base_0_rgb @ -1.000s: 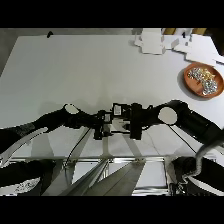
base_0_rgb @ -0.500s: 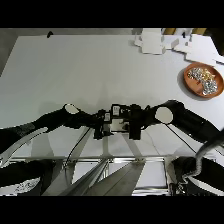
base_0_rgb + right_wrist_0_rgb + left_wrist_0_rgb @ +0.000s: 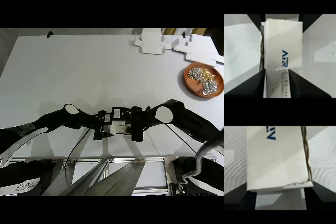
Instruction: Fold the box and place the chain.
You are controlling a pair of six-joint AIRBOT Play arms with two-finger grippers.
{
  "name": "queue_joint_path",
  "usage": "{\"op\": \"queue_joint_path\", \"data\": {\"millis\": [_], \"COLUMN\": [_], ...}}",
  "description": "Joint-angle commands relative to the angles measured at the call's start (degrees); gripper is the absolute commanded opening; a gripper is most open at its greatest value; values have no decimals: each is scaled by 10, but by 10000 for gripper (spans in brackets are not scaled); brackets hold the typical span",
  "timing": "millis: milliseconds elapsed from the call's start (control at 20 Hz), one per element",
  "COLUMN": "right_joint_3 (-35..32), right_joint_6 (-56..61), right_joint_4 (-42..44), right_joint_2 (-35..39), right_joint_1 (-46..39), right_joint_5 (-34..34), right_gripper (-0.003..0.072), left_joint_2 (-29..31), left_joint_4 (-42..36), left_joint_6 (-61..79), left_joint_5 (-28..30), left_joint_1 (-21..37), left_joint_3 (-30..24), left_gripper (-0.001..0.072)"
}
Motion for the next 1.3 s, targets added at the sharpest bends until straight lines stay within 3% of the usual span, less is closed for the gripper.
{"op": "queue_joint_path", "data": {"millis": [0,450,500,550,600,850,1250], "right_joint_3": [0,0,0,0,0,0,-6], "right_joint_6": [0,27,27,27,25,25,27], "right_joint_4": [7,9,15,23,32,36,60], "right_joint_2": [5,27,27,27,26,13,-10], "right_joint_1": [1,0,0,0,0,0,1], "right_joint_5": [13,28,29,28,24,2,41], "right_gripper": [387,400,320,144,19,22,22], "left_joint_2": [0,0,0,0,0,0,0], "left_joint_4": [-2,-2,-2,-2,-2,-2,-2], "left_joint_6": [-2,-2,-2,-2,-2,-2,-2], "left_joint_5": [4,4,4,4,4,4,4], "left_joint_1": [0,0,0,0,0,0,0], "left_joint_3": [0,0,0,0,0,0,0], "left_gripper": [209,209,209,209,209,209,209]}}
